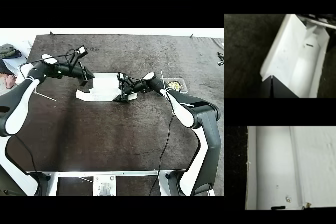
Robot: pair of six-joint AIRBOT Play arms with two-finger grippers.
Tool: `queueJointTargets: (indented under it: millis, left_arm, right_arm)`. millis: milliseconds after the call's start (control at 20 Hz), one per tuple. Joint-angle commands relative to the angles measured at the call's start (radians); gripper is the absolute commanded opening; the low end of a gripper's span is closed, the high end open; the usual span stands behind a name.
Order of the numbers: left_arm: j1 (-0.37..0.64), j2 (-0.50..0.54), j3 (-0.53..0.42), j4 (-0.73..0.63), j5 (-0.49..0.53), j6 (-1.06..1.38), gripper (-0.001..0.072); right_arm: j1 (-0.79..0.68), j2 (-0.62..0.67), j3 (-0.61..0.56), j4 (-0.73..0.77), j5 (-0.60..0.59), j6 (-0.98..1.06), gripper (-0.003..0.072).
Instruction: Fold the box and place the chain.
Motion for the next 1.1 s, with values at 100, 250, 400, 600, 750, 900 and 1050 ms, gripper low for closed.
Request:
queueJointTargets:
  millis: [100,250,400,600,750,900,1050]
  left_arm:
    - [-0.003,0.017,0.003,0.313,-0.163,0.079,0.0654]
    - [-0.031,0.016,0.0,0.367,-0.142,0.079,0.0659]
    - [-0.048,0.016,-0.036,0.371,-0.076,0.084,0.0678]
    - [-0.08,0.016,-0.112,0.37,0.023,0.084,0.0678]
    - [-0.099,0.013,-0.135,0.367,0.051,0.085,0.0676]
    - [-0.104,0.0,-0.135,0.366,0.049,0.084,0.0675]
    - [-0.104,-0.006,-0.135,0.366,0.051,0.084,0.0647]
  right_arm:
    - [0.0,0.0,0.0,0.002,0.0,0.001,0.0393]
    - [0.0,0.0,0.0,0.002,0.0,0.001,0.0393]
    - [0.0,0.0,0.0,0.002,0.0,0.001,0.0393]
    - [0.0,0.0,0.0,0.002,0.0,0.001,0.0393]
    - [0.0,0.0,0.0,0.002,0.0,0.001,0.0393]
    - [0.0,0.0,0.0,0.002,0.0,0.001,0.0393]
    - [0.0,0.0,0.0,0.002,0.0,0.001,0.0393]
